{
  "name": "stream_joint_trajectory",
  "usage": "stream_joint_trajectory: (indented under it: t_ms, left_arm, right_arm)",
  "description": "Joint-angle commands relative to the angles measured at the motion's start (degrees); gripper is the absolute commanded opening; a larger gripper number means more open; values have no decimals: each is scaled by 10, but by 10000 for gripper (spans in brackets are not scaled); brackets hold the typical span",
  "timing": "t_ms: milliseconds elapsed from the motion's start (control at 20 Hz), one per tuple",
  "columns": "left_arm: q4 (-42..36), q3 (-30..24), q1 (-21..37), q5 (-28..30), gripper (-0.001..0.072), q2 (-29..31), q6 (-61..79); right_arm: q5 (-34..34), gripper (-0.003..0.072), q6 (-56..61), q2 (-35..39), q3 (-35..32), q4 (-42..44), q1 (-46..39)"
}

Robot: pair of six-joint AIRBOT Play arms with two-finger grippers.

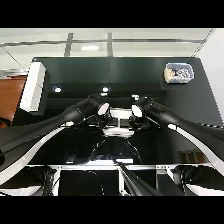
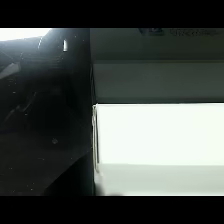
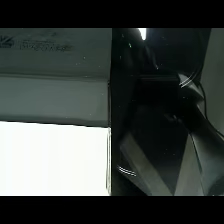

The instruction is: Fold the box and place the chain.

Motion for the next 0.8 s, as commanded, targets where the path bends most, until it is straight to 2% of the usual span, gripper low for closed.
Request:
stream_joint_trajectory:
  t_ms: [0,100,150,350,600,750]
  left_arm:
    - [1,0,1,0,24,0,1]
    - [1,0,1,0,24,0,1]
    - [1,0,1,0,24,0,1]
    - [1,0,1,0,25,0,1]
    - [1,0,1,6,25,0,1]
    - [2,0,3,6,25,0,1]
  right_arm:
    - [3,17,-5,0,0,-2,0]
    - [4,289,-5,1,0,-2,0]
    - [4,317,-7,4,0,-2,0]
    - [18,315,-47,43,0,-12,0]
    - [43,315,-94,156,8,-19,-9]
    - [57,315,-116,226,18,-91,-49]
